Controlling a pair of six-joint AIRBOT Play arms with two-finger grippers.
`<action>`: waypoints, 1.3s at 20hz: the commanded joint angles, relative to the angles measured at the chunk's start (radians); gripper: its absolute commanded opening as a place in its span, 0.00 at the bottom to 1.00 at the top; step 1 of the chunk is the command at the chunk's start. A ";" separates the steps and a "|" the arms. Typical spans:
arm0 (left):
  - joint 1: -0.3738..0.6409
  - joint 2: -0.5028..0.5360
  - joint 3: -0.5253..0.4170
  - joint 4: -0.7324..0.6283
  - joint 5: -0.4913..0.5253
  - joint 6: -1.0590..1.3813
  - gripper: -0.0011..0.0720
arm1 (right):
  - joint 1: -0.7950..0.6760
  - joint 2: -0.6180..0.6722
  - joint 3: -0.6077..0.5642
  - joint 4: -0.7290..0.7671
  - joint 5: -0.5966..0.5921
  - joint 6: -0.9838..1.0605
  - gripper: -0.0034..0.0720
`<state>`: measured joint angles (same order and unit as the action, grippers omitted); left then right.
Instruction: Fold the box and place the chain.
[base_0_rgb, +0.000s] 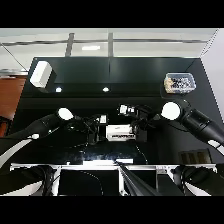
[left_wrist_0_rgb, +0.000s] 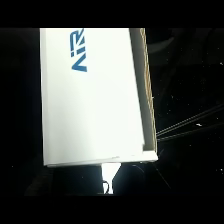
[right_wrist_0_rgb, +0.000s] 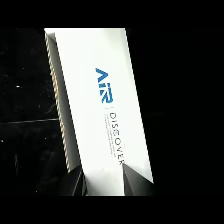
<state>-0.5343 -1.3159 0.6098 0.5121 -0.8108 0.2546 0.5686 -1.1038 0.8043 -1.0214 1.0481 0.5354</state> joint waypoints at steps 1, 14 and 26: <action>0.000 -0.001 0.001 0.000 0.000 -0.001 0.56 | 0.001 0.001 0.000 0.000 0.006 0.006 0.56; 0.000 -0.001 0.001 0.000 0.000 -0.001 0.56 | 0.001 -0.003 0.000 0.000 0.000 0.015 0.56; 0.000 -0.001 0.001 0.000 0.000 -0.001 0.56 | 0.001 -0.003 0.000 0.003 -0.016 0.037 0.56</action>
